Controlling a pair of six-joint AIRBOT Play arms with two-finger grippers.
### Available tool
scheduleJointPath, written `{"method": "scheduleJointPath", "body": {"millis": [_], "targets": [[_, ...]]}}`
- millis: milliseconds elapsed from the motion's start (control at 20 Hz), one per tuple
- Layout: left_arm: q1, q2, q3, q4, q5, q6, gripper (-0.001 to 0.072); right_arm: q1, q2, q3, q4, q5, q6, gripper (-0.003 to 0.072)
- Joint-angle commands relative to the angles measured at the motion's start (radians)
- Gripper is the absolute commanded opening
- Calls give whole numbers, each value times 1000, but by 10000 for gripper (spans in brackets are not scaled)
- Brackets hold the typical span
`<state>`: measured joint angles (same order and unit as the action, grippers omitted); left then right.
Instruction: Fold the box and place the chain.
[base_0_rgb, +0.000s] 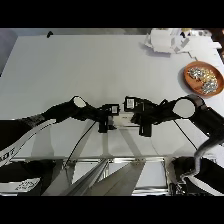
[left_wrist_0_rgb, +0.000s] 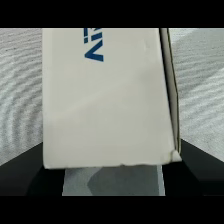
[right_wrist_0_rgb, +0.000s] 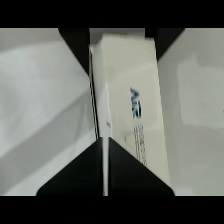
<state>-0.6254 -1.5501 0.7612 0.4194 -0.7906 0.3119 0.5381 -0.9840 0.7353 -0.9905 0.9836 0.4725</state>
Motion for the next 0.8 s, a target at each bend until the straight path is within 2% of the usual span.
{"method": "scheduleJointPath", "body": {"millis": [0,200,750], "targets": [[0,0,0,0,1,0,144,1,-50,0,131,-80,-36,16],[0,0,0,0,1,0,144,0,-130,0,130,-87,-30,16],[0,0,0,0,1,0,144,3,-164,-10,92,-50,-26,16]]}}
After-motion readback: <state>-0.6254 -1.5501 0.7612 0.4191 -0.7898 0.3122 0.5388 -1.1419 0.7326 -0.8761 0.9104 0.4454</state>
